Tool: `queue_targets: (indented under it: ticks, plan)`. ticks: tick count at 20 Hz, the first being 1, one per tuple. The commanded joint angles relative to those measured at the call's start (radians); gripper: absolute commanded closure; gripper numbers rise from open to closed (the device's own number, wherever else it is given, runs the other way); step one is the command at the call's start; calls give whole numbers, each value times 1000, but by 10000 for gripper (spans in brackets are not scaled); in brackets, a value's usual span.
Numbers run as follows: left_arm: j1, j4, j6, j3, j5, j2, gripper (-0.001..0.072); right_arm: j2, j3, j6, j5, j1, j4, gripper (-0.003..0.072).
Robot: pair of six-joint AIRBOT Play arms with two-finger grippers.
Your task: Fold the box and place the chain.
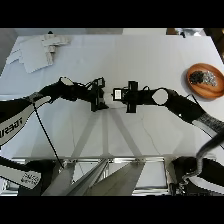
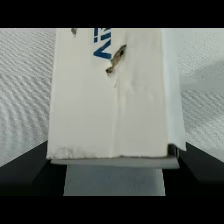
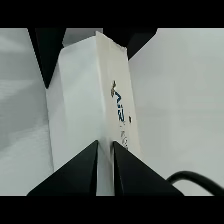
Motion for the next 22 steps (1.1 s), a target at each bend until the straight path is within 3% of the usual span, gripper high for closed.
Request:
queue_targets:
  ticks: [1, 3, 4, 22]
  plan:
    - [-1, -2, -1, -1, 2, 0, 434, 4, 0, 0, 11, 1, -1, 610]
    - [-1, -2, -1, -1, 2, 0, 434, 4, 0, -1, 13, 1, -1, 613]
    - [-1, -2, -1, -1, 2, 0, 434, 5, 0, -1, 12, 1, -6, 652]
    - [-1, -2, -1, -1, 2, 0, 434, 29, 0, 1, -21, 1, -70, 650]
